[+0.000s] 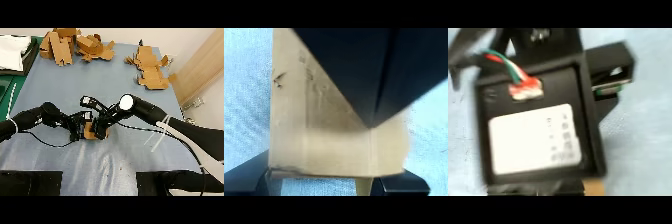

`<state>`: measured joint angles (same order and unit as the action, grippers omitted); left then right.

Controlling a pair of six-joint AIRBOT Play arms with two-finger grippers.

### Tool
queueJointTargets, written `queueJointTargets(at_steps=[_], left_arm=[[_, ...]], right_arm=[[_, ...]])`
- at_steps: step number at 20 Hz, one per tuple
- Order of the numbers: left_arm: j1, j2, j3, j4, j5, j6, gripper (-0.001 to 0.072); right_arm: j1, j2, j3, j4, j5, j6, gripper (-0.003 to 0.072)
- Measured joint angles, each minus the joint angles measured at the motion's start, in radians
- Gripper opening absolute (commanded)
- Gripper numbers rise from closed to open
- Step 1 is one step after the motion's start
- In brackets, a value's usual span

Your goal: Fold the box.

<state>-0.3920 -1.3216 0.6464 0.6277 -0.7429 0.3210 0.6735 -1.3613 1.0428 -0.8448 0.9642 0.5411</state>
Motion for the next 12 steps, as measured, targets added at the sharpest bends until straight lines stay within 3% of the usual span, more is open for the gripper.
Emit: queueJointTargets(at_steps=[7,12], left_arm=[[0.0,0.0,0.0,0.0,0.0,0.0,0.0378],[0.0,0.0,0.0,0.0,0.0,0.0,0.0378]], right_arm=[[0.008,0.129,-0.043,-0.162,0.03,0.013,0.0003],[0.011,0.284,-0.197,-0.298,-0.121,0.043,0.0005]])
